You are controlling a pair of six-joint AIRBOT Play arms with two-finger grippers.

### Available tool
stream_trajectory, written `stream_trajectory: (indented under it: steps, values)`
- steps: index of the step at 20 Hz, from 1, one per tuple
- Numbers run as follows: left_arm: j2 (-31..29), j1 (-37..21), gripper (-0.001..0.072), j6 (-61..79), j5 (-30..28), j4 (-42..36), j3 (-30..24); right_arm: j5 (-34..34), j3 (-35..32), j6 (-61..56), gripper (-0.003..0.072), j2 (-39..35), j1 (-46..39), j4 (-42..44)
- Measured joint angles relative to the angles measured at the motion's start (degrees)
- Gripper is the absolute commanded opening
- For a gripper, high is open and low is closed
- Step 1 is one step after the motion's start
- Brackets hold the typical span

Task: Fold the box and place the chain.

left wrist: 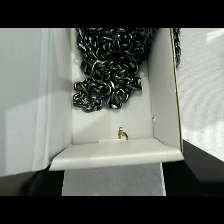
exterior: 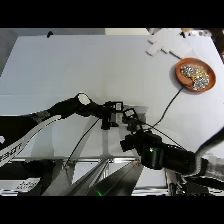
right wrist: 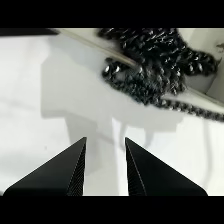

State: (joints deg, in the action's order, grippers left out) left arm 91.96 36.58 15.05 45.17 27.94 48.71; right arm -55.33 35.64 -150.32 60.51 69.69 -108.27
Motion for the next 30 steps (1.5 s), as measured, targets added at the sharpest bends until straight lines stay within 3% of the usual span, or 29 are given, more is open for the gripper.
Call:
stream_trajectory:
  steps: [9, 13, 18, 19, 21, 22, 26, 30]
  values:
    - [0.0, 0.0, 0.0255, 0.0, 0.0, -0.1, 0.0, -10.1, -0.4, -1.8, 0.0280, -15.3, 4.5, -8.6]
    - [0.0, 0.0, 0.0255, 0.0, 0.0, -0.1, 0.0, -11.2, -4.4, -2.2, 0.0281, -18.5, 9.8, -12.5]
    - [0.0, 0.0, 0.0255, -0.1, 0.0, -0.1, 0.0, 0.2, -12.5, -6.8, 0.0292, -19.1, 12.0, -14.1]
    - [0.0, 0.0, 0.0255, 0.0, 0.0, -0.1, 0.0, 1.2, -13.4, -8.2, 0.0340, -18.8, 11.1, -14.1]
    - [0.0, 0.0, 0.0255, 0.0, 0.0, -0.1, 0.0, 3.4, -14.4, -10.4, 0.0367, -18.3, 8.5, -14.1]
    - [0.0, 0.0, 0.0255, -0.1, 0.0, -0.1, 0.0, 5.1, -14.8, -11.0, 0.0436, -18.1, 7.2, -14.1]
    - [0.0, 0.0, 0.0255, -0.1, 0.0, -0.1, 0.0, 12.9, -15.4, -11.7, 0.0435, -16.5, 2.5, -13.6]
    - [0.0, 0.0, 0.0255, -0.1, 0.1, -0.1, 0.0, 15.9, -15.5, -11.7, 0.0399, -13.0, 0.2, -12.2]
